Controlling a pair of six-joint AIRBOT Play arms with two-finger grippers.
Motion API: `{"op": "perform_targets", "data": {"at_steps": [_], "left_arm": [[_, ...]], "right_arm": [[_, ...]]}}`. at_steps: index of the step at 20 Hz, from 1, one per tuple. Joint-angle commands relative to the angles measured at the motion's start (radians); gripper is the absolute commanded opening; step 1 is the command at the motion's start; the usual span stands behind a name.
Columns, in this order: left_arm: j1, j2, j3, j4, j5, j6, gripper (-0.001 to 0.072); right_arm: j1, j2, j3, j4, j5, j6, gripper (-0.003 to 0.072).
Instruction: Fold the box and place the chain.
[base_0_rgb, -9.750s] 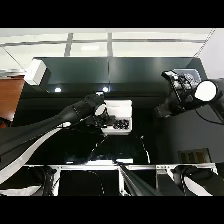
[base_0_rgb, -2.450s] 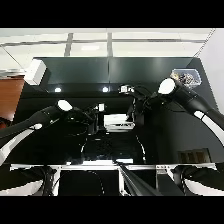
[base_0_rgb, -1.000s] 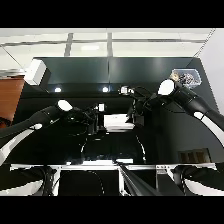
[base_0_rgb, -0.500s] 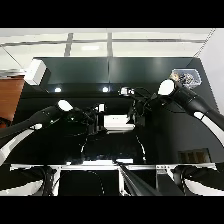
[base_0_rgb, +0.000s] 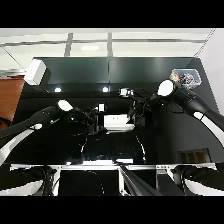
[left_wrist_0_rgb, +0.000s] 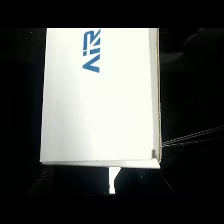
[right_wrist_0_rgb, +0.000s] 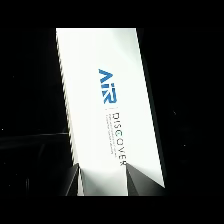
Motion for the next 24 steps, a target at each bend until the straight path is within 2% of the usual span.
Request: {"op": "perform_targets", "data": {"at_steps": [1,12,15,17,18,21,24], "left_arm": [[0.000,0.000,0.000,0.000,0.001,0.002,0.0292],[0.000,0.000,0.000,0.000,0.001,0.001,0.0292],[0.000,0.000,0.000,0.000,0.001,0.001,0.0292],[0.000,0.000,0.000,0.000,0.001,0.001,0.0293],[0.000,0.000,0.000,0.000,0.001,0.001,0.0292],[0.000,0.000,0.000,0.000,0.001,0.001,0.0292],[0.000,0.000,0.000,0.000,0.001,0.001,0.0292]], "right_arm": [[0.001,0.008,0.003,-0.011,-0.009,-0.005,0.0352],[0.001,0.062,0.016,-0.018,0.002,0.005,0.0352],[-0.017,0.111,0.020,-0.012,0.000,0.185,0.0338],[-0.059,0.116,0.019,0.043,0.023,0.348,0.0104],[-0.080,0.116,0.011,0.096,0.024,0.457,0.0013],[-0.117,0.115,-0.075,0.337,0.045,0.640,0.0012],[-0.109,0.114,-0.199,0.552,-0.079,0.748,0.0012]]}}
